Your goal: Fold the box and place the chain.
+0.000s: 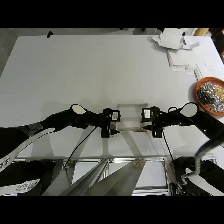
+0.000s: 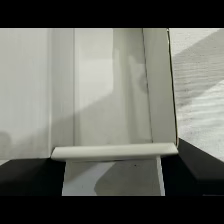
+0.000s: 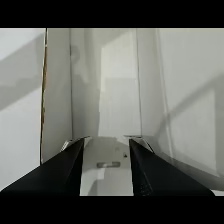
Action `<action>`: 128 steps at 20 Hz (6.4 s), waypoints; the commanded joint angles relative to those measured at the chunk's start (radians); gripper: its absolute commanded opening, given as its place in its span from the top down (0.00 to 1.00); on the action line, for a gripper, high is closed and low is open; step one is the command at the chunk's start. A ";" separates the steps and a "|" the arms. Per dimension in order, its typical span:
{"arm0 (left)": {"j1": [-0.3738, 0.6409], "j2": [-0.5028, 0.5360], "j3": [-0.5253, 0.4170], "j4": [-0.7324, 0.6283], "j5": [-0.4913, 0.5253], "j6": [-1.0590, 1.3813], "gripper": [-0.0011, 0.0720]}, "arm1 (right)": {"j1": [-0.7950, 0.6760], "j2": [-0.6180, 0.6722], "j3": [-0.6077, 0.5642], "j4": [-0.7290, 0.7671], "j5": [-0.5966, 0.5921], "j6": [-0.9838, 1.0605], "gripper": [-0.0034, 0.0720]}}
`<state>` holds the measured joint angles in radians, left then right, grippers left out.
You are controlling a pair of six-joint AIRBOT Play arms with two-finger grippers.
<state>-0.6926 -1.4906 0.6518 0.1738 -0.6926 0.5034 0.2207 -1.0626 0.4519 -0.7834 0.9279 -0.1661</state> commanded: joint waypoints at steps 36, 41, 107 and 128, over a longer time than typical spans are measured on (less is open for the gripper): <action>-0.001 0.000 0.000 -0.001 0.000 0.001 0.70 | -0.496 0.052 -0.150 0.055 0.102 0.989 0.93; -0.001 0.000 0.000 -0.001 0.000 0.001 0.70 | -0.418 0.074 -0.150 0.096 0.148 0.943 0.83; -0.001 0.000 0.000 -0.001 0.000 0.001 0.70 | 0.417 -0.166 0.228 -0.757 0.087 2.381 0.90; -0.001 0.000 0.000 -0.001 0.000 0.001 0.70 | -0.146 0.066 0.504 -0.991 0.249 1.747 0.44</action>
<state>-0.6933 -1.4906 0.6521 0.1726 -0.6926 0.5041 0.2642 -1.0061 0.9302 -1.6966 1.2343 1.6871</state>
